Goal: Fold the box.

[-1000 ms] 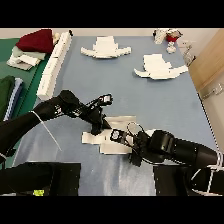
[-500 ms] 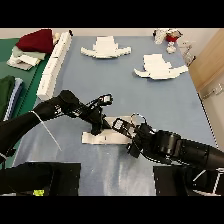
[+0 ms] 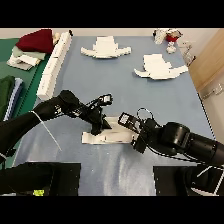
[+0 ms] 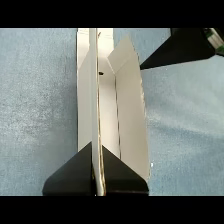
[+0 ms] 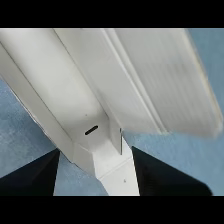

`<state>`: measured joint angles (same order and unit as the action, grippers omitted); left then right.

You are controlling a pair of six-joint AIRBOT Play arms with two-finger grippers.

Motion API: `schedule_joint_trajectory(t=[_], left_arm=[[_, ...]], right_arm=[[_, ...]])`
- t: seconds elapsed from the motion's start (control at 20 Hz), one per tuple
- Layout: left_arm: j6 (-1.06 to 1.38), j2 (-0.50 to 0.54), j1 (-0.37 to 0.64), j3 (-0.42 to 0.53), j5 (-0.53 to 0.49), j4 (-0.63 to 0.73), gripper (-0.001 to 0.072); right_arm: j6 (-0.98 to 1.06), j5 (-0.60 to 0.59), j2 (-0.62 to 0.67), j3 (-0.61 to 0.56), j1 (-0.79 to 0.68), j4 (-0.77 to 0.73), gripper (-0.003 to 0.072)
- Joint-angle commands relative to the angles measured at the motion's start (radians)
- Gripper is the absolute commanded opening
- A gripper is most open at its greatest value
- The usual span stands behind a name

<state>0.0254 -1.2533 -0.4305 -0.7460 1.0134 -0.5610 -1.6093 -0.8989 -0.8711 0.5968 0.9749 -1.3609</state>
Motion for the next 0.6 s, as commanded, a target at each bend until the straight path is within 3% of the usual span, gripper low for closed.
schedule_joint_trajectory(t=[0.0,0.3,0.55], left_arm=[[0.0,0.0,0.0,0.0,0.0,0.0,0.0013],[0.0,0.0,0.0,0.0,0.0,0.0,0.0013],[0.001,0.0,0.0,0.0,0.0,0.0,0.0012]], right_arm=[[-0.33,0.051,0.002,-0.008,-0.131,-0.188,0.072],[-0.977,0.111,-0.008,-0.06,-0.41,-0.646,0.072],[-1.167,0.114,-0.085,-0.061,-0.459,-0.775,0.072]])
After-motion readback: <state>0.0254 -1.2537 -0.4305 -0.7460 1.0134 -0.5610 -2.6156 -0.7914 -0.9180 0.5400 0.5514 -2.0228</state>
